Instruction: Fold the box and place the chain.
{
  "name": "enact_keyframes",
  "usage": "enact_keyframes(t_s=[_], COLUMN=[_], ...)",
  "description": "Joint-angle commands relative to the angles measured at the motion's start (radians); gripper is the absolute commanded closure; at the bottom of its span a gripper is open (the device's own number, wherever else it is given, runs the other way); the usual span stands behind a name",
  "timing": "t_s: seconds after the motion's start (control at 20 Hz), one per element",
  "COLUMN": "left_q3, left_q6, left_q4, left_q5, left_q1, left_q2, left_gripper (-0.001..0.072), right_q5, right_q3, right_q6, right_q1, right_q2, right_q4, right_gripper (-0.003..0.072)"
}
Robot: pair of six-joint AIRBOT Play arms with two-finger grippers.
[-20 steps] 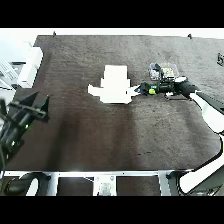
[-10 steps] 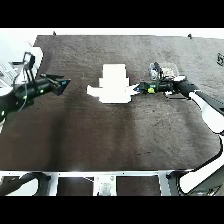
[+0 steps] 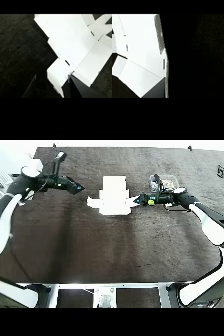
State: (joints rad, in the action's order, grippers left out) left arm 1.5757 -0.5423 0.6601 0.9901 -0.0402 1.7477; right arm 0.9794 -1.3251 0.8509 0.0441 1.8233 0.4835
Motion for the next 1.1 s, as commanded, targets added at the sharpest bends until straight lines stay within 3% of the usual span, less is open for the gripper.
enact_keyframes(t_s=[0.0, 0.25, 0.4, 1.05], left_q3=[0.237, 0.47, 0.482, 0.483], left_q6=[-0.194, -0.299, -0.295, -0.241], left_q4=[0.096, 0.058, -0.003, 0.005], left_q5=[0.089, 0.161, 0.163, 0.09], left_q1=[-0.027, -0.027, -0.03, -0.105], left_q2=[0.165, 0.34, 0.379, 0.438], left_gripper=[0.0218, 0.0218, 0.0218, 0.0211], right_q5=[0.0, -0.005, -0.015, -0.014], right_q3=[-0.001, -0.001, -0.001, -0.001], right_q6=[0.002, 0.002, 0.002, 0.002], right_q1=[-0.001, -0.001, 0.0, -0.003], right_q2=[0.001, 0.001, 0.001, 0.001], right_q4=[0.0, 0.0, 0.0, 0.0], right_gripper=[0.0673, 0.0672, 0.0672, 0.0671])
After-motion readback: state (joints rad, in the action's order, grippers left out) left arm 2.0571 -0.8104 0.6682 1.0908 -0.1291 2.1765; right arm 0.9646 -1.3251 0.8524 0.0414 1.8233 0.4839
